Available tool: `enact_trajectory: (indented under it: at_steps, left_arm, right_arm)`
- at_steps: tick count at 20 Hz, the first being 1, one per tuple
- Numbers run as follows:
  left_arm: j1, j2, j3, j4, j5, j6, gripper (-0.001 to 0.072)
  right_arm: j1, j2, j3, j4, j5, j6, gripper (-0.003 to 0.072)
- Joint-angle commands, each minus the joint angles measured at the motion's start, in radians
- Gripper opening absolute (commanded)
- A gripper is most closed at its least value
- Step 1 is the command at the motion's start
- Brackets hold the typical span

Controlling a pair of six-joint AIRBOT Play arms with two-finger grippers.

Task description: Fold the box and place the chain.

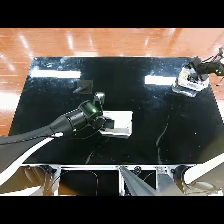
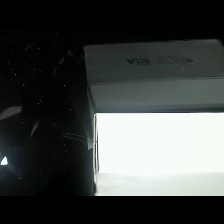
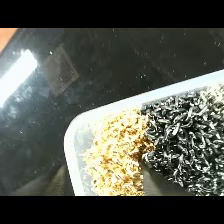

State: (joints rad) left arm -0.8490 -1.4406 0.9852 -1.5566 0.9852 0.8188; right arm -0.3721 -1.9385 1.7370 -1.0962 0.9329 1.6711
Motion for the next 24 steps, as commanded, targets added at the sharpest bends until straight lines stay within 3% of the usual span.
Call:
enact_trajectory:
  at_steps: [1, 17, 18, 19, 20, 24]
  left_arm:
    - [0.0, 0.0, 0.0, 0.0, -0.002, 0.0, 0.0022]
    - [0.0, 0.0, 0.0, 0.0, -0.004, 0.0, 0.0022]
    - [0.0, 0.0, 0.0, 0.0, -0.004, 0.0, 0.0022]
    - [0.0, 0.0, 0.0, 0.0, -0.004, 0.0, 0.0022]
    - [0.0, 0.0, 0.0, 0.0, -0.004, 0.0, 0.0022]
    - [0.0, 0.0, 0.0, 0.0, -0.004, 0.0, 0.0022]
  right_arm:
    - [0.003, -0.015, 0.01, 0.027, 0.011, 0.004, 0.044]
    - [0.01, -0.036, 0.009, 0.0, 0.069, 0.004, 0.0439]
    - [0.014, -0.039, 0.009, 0.0, 0.07, 0.0, 0.0371]
    - [0.018, -0.04, 0.009, 0.002, 0.07, -0.012, 0.0148]
    - [0.021, -0.04, 0.01, 0.005, 0.068, -0.019, 0.0013]
    - [0.013, -0.014, 0.035, -0.005, 0.108, -0.034, 0.0017]
